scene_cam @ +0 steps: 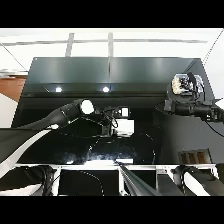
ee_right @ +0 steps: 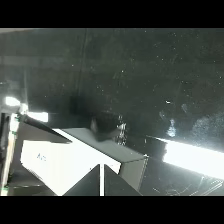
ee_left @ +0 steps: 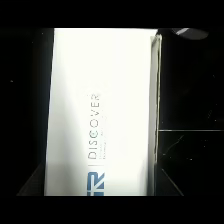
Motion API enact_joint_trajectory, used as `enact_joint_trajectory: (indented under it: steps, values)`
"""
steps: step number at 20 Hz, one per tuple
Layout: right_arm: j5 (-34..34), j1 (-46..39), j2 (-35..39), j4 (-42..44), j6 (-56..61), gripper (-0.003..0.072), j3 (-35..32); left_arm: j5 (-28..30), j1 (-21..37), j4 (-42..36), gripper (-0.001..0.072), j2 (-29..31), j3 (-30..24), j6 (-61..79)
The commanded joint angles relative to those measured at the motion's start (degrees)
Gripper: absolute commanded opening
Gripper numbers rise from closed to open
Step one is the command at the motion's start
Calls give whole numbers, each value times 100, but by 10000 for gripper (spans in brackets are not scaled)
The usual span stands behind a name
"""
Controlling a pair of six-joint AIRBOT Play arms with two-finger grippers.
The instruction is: Fold the box and place the chain.
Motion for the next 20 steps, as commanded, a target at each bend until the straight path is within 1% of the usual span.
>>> enact_joint_trajectory:
  steps: [1,2,3,4,5,6,7,9,11,14,16,18,20]
  values:
    - [-24,0,4,2,0,38,4,59,-66,2,710,-155,4,2]
    - [-22,0,4,2,0,38,4,109,-94,2,708,-157,4,2]
    - [-20,0,4,2,0,39,4,122,-111,2,691,-157,4,2]
    - [-20,0,4,2,0,38,4,116,-109,4,593,-155,4,0]
    - [-20,2,4,4,2,39,4,72,-83,50,405,-146,7,2]
    - [-17,0,4,4,0,38,4,37,-22,151,253,-116,7,-9]
    - [-17,0,4,4,0,38,4,31,87,216,229,-61,7,-157]
    - [-17,0,4,2,0,38,4,24,459,313,225,90,15,-411]
    - [-13,2,4,2,2,38,4,22,1040,402,225,286,15,-662]
    - [0,2,4,39,13,38,4,63,2277,496,226,520,22,-883]
    - [48,2,4,120,70,38,4,175,3220,501,226,485,177,-1207]
    - [131,15,4,155,72,39,4,409,4175,516,245,319,538,-1775]
    - [223,35,4,177,83,39,4,444,5060,664,245,-46,1182,-2459]
